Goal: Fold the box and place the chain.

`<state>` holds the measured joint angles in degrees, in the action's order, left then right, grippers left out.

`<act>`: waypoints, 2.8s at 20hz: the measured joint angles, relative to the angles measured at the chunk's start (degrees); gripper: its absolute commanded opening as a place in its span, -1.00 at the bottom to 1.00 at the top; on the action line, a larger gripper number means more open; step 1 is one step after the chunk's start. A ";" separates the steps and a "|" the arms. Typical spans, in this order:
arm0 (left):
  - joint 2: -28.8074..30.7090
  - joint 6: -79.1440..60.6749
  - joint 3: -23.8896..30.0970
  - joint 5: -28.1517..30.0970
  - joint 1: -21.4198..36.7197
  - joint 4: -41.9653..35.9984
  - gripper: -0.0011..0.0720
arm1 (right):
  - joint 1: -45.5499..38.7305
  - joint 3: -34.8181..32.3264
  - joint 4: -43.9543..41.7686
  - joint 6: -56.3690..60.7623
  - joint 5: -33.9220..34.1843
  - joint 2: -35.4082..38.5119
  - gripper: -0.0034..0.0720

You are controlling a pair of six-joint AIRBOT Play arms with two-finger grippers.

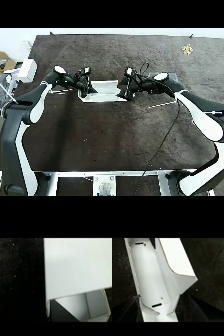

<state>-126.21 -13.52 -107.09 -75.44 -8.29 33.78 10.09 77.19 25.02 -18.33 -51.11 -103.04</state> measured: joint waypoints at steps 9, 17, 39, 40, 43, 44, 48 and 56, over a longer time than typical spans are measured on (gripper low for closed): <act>0.00 -0.02 0.00 0.00 0.02 0.04 -0.94 | -1.99 9.38 0.94 2.89 -11.08 -8.31 0.89; 0.00 -0.02 0.00 -0.02 0.02 0.04 -0.94 | -1.49 16.31 1.01 3.87 -16.09 -15.39 0.89; 0.00 -0.04 0.00 -0.02 0.02 0.07 -0.94 | 0.63 21.99 5.40 4.35 -17.03 -20.26 0.88; 0.00 -0.04 0.00 -0.02 0.02 0.07 -0.94 | 0.63 21.99 5.49 4.37 -17.03 -20.26 0.74; 0.00 -0.04 0.00 -0.02 0.02 0.07 -0.94 | 0.66 22.01 5.77 4.50 -16.76 -20.26 0.74; 0.00 -0.04 0.00 -0.02 0.02 0.07 -0.94 | 0.70 22.01 5.88 4.57 -16.57 -20.26 0.74; 0.00 -0.07 0.00 -0.02 0.02 0.07 -0.94 | 0.92 22.05 7.21 4.68 -16.28 -20.26 0.41; 0.00 -0.04 0.00 -0.02 0.02 0.07 -0.94 | 1.09 22.03 8.31 4.76 -15.85 -20.26 0.09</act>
<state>-126.21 -13.56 -107.09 -75.46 -8.27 33.85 11.18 99.22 33.32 -13.56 -66.96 -123.31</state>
